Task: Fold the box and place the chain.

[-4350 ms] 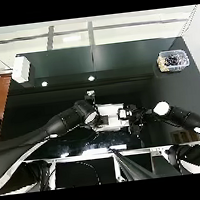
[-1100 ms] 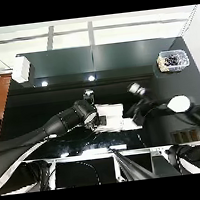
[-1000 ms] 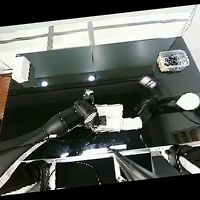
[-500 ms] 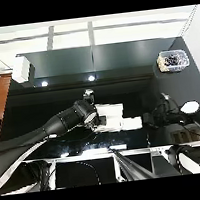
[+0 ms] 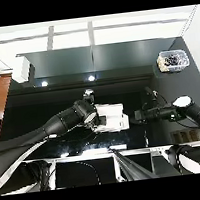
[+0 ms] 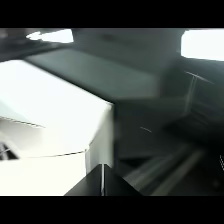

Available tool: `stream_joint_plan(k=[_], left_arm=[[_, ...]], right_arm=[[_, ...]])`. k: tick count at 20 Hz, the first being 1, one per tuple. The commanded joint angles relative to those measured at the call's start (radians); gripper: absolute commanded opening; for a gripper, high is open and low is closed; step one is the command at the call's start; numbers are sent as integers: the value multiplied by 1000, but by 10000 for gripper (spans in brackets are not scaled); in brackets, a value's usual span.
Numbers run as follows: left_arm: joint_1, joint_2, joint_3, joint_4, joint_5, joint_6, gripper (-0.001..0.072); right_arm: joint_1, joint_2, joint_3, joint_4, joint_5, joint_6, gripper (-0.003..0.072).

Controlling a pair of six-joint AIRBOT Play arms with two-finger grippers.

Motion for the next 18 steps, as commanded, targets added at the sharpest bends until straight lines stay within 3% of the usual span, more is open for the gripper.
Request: stream_joint_plan(k=[1, 4, 11, 12, 18], left_arm=[[1, 1, 0, 0, 0, 0, 27], [1, 1, 0, 0, 0, 0, 27], [1, 1, 0, 0, 0, 0, 27], [1, 1, 0, 0, 0, 0, 27], [1, 1, 0, 0, 0, 0, 26]], right_arm=[[3, -5, 87, 26, 75, -42, 393], [4, -5, 117, 24, 111, -42, 449], [6, -5, 118, -170, 125, 52, 462], [6, -5, 117, -175, 126, 52, 600], [81, -6, 118, -170, 92, 60, 608]])
